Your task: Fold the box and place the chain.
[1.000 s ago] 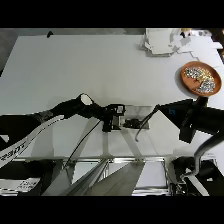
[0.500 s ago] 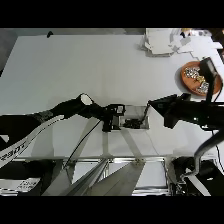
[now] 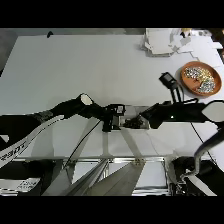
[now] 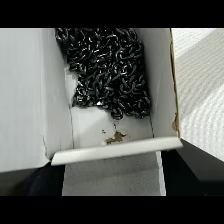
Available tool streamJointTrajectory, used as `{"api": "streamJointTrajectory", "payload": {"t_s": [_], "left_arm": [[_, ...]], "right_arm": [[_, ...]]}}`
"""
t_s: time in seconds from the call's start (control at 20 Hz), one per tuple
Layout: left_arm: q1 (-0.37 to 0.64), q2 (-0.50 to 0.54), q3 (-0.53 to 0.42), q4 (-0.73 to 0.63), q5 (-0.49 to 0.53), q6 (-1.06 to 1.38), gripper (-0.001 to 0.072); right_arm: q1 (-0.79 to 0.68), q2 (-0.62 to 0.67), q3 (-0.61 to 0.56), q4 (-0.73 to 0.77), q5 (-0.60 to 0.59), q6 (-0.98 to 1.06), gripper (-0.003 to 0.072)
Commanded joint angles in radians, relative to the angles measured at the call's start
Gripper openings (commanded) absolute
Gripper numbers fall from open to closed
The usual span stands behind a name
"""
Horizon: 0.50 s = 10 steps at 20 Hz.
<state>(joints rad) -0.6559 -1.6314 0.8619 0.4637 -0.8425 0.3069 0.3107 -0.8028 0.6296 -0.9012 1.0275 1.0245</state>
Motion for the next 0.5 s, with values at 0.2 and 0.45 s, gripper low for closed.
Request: {"api": "streamJointTrajectory", "payload": {"t_s": [0.2, 0.45], "left_arm": [[0.000, 0.001, 0.001, 0.000, 0.000, 0.000, 0.0088], [0.000, 0.001, 0.001, 0.000, 0.000, 0.000, 0.0088]], "right_arm": [[0.043, -0.092, 0.185, -0.077, 0.099, -0.085, 0.0212], [0.042, -0.241, 0.402, -0.145, -0.011, -0.245, 0.0016]]}}
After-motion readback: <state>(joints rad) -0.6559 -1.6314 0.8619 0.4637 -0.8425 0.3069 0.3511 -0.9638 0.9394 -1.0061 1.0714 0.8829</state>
